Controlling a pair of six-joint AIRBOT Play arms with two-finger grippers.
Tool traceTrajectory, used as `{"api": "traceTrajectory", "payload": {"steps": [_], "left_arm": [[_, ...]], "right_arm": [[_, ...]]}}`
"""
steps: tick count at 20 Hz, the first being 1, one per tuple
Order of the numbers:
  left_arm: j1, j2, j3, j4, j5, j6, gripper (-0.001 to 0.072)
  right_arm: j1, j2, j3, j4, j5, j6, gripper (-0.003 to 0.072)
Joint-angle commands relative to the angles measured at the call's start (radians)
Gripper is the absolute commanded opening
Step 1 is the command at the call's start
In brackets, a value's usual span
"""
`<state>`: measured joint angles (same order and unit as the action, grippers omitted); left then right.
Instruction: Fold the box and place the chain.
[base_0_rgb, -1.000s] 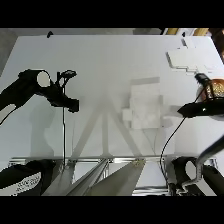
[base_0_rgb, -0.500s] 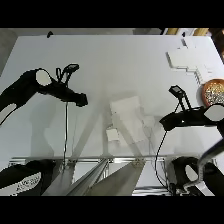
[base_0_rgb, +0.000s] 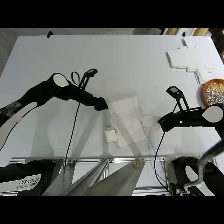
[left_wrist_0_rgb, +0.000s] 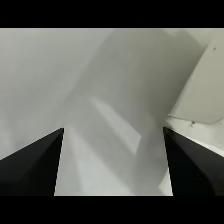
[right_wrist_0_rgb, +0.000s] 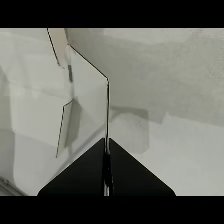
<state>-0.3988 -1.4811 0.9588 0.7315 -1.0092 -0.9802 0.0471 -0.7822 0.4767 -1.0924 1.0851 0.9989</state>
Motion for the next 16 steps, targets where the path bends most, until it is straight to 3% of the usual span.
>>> {"api": "traceTrajectory", "payload": {"steps": [1,9,12,16], "left_arm": [[-0.059,-0.04,0.0,-0.103,-0.012,0.111,0.069],[-0.046,-0.039,0.001,-0.11,-0.066,0.15,0.0691],[0.069,-0.024,0.001,-0.085,-0.12,0.145,0.0693],[0.226,-0.015,0.001,-0.142,-0.311,0.162,0.0692]], "right_arm": [[0.002,0.001,0.0,0.001,-0.002,0.0,0.0012],[0.002,0.001,0.0,0.001,-0.003,0.0,0.0012],[0.002,0.001,0.0,0.001,-0.002,0.0,0.0012],[0.002,0.001,0.0,0.001,-0.002,0.0,0.0012]]}}
